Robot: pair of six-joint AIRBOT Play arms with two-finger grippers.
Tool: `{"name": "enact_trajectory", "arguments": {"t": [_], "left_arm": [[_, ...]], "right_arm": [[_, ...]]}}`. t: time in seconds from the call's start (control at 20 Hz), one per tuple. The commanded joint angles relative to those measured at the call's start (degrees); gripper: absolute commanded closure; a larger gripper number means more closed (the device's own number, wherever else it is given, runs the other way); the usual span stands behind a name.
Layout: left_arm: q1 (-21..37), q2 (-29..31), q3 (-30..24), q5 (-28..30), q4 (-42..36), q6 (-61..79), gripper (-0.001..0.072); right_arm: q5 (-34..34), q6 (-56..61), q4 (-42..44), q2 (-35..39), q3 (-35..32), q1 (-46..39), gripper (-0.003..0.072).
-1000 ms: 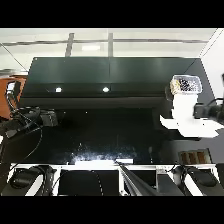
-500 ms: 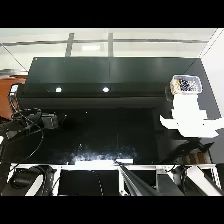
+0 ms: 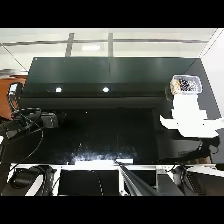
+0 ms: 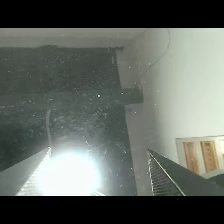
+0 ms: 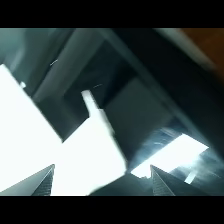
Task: Fold the box and place the chain.
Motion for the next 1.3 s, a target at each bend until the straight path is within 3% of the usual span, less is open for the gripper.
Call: {"name": "enact_trajectory", "arguments": {"t": [0.0,0.15,0.2,0.25,0.35,0.4,0.45,0.5,0.6,0.65,1.05,1.25], "left_arm": [[-0.02,-0.02,0.02,0.24,0.39,0.0,-0.0004],[0.0,-0.02,0.02,0.24,0.39,0.0,-0.0004],[0.0,-0.04,0.02,0.24,0.39,0.0,-0.0004],[0.0,-0.04,0.02,0.24,0.39,0.0,-0.0004],[0.0,-0.02,0.02,0.24,0.37,0.0,-0.0004],[-0.02,-0.02,0.02,0.2,0.37,0.0,-0.0004],[-0.02,-0.02,0.02,0.09,0.26,0.0,-0.0004],[-0.02,-0.02,0.02,0.09,0.2,0.0,-0.0004],[-0.02,-0.02,0.02,0.09,0.2,0.0,-0.0004],[-0.02,-0.02,0.02,0.09,0.2,0.0,-0.0004],[-0.02,-0.02,0.02,0.09,-0.33,0.0,-0.0004],[-0.02,-0.02,0.02,0.09,-0.72,0.0,-0.0004]], "right_arm": [[7.19,-3.17,2.89,-6.71,4.52,1.57,-0.0014],[5.95,-4.59,-0.68,-8.33,5.16,4.48,-0.0012],[4.7,-4.81,-2.8,-8.37,5.16,5.4,0.002],[4.24,-5.64,-3.5,-8.37,5.18,6.03,0.0219],[4.09,-7.28,-3.37,-8.37,5.18,6.69,0.0348],[4.17,-7.67,-3.32,-8.37,5.18,6.69,0.046],[4.35,-7.67,-3.39,-8.37,5.18,6.67,0.0462],[4.94,-7.93,-3.34,-8.37,5.18,6.67,0.0562],[6.99,-8.52,-2.43,-8.37,5.18,6.69,0.0569],[8.31,-9.4,-1.36,-8.35,5.16,6.69,0.0665],[16.22,-6.75,4.11,-5.68,4.48,13.92,0.0662],[14.21,-7.41,12.94,-1.7,-2.93,19.34,0.0662]]}}
